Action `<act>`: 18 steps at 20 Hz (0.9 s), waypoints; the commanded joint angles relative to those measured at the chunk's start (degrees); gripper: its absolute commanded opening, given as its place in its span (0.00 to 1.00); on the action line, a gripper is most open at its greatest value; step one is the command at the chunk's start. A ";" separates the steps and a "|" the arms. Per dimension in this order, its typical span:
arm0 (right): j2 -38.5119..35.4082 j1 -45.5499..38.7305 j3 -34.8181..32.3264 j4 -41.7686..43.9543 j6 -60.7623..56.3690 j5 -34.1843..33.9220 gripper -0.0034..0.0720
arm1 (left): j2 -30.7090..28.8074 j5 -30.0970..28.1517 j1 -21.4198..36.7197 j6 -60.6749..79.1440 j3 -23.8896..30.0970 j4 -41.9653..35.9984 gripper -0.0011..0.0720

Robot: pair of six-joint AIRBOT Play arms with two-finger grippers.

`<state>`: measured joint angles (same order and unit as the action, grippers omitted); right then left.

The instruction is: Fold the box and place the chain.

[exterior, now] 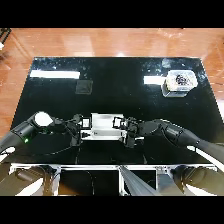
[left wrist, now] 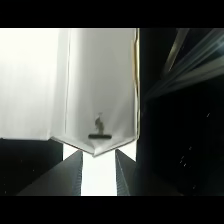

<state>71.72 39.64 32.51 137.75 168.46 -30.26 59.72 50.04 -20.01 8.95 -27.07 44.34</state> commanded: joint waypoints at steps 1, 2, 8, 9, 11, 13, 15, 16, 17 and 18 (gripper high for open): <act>0.00 0.07 0.02 0.00 0.00 0.00 0.29 | 0.04 0.02 -0.02 0.09 -0.04 -1.57 0.44; 0.00 0.07 0.02 0.00 0.00 0.00 0.29 | 0.07 -0.13 -0.04 0.09 -0.04 -1.62 0.44; -0.02 0.07 0.02 0.00 0.00 0.04 0.29 | 1.57 -1.22 -3.48 0.68 -0.04 -3.04 0.34; 0.00 0.07 0.02 0.00 0.02 0.04 0.29 | 1.75 -2.29 -4.42 0.83 -0.04 -3.10 0.34; 0.00 0.07 0.02 0.00 0.00 0.04 0.29 | 1.77 -4.20 -5.81 0.83 -0.04 -3.39 0.34; 0.00 0.07 0.02 0.00 0.00 0.02 0.29 | 1.81 -5.09 -6.64 0.83 -0.04 -3.52 0.34; 0.00 0.07 0.02 0.00 0.00 0.04 0.29 | 1.81 -5.09 -6.67 0.79 -0.04 -3.50 0.34; 0.00 0.07 0.02 0.00 0.00 0.04 0.29 | 1.81 -5.07 -6.67 0.79 -0.04 -3.50 0.34; 0.00 0.07 0.02 0.00 0.00 0.04 0.29 | 1.81 -5.05 -6.67 0.74 -0.04 -3.50 0.34; 0.00 0.07 0.02 0.00 0.00 0.02 0.29 | 1.81 -5.07 -6.67 0.74 -0.04 -3.50 0.34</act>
<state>71.72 39.64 32.51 137.69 168.51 -30.30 61.49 45.50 -26.39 9.72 -27.07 40.88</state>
